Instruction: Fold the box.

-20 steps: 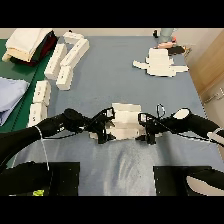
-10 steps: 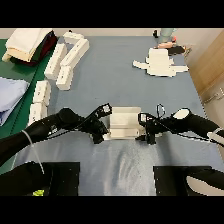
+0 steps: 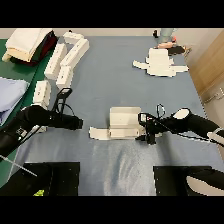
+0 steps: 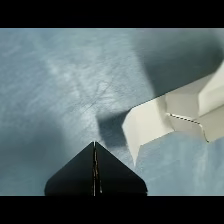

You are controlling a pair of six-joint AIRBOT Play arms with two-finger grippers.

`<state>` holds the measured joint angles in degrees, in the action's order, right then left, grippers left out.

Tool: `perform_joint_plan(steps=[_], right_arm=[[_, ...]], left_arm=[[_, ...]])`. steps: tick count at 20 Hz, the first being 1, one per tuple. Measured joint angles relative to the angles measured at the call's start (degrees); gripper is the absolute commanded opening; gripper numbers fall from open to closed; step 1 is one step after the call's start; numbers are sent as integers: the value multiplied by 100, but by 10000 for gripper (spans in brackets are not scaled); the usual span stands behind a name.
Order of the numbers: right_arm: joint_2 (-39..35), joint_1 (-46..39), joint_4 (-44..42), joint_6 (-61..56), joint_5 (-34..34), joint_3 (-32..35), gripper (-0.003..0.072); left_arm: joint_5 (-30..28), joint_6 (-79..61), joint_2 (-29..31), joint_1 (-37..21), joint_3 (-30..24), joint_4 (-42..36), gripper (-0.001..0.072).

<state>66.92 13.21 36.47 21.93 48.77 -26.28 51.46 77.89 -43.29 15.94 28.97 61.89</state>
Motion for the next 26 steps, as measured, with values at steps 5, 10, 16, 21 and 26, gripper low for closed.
perform_joint_plan(steps=[5, 10, 16, 21, 26], right_arm=[[0, 0, 0, 0, 0, 0, 509], [0, 0, 0, 0, 0, 0, 509], [0, 0, 0, 0, 2, 0, 509], [0, 0, 2, 0, 2, 0, 509], [0, 0, 2, 0, 2, 0, 510]], left_arm=[[140, 92, -450, -400, -369, -798, 16], [-660, -162, -1132, 254, -577, -1722, 16], [-1394, -317, -1467, 1097, -507, -2457, 15], [-1519, -332, -1189, 1340, -367, -2787, 18], [-1609, -367, -1196, 1598, -334, -3112, 480]])
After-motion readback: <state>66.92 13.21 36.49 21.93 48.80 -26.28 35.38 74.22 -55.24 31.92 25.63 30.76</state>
